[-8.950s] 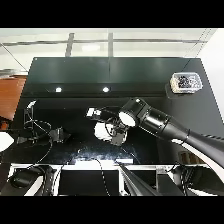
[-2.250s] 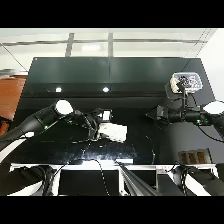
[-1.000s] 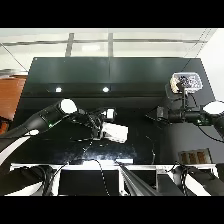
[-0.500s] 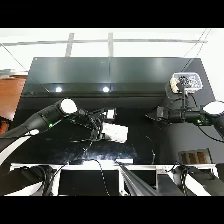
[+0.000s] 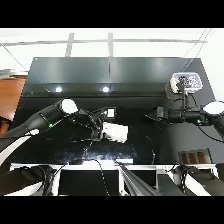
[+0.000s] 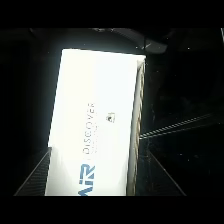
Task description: Fold the box and place the chain.
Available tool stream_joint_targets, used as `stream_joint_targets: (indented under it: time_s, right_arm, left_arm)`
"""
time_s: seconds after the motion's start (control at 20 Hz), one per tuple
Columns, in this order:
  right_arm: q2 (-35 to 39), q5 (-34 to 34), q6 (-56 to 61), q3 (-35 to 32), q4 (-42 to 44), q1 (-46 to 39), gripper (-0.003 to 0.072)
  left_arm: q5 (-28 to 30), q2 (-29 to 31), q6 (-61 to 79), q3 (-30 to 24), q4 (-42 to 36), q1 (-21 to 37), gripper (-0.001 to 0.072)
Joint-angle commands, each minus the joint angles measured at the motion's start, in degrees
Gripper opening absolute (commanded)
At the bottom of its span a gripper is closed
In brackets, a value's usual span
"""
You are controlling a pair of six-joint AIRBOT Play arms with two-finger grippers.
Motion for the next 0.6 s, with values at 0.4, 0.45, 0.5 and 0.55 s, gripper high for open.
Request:
stream_joint_targets:
  time_s: [0.4, 0.45, 0.5, 0.55]
  right_arm:
    - [0.04, 0.00, 0.02, 0.02, -0.04, -0.02, 0.0700]
    - [0.04, 0.00, 0.02, 0.02, -0.04, -0.02, 0.0700]
    - [0.04, 0.00, 0.00, 0.02, -0.04, 0.00, 0.0700]
    - [0.04, 0.00, 0.02, 0.02, -0.04, 0.00, 0.0700]
  left_arm:
    - [-0.85, 0.44, 0.00, 0.72, 0.07, 0.44, 0.0712]
    - [-0.61, 0.42, 0.00, 0.72, 0.02, 0.44, 0.0712]
    - [-0.59, 0.42, 0.00, 0.72, -0.35, 0.44, 0.0712]
    - [-0.63, 0.37, -0.02, 0.72, -0.57, 0.42, 0.0712]
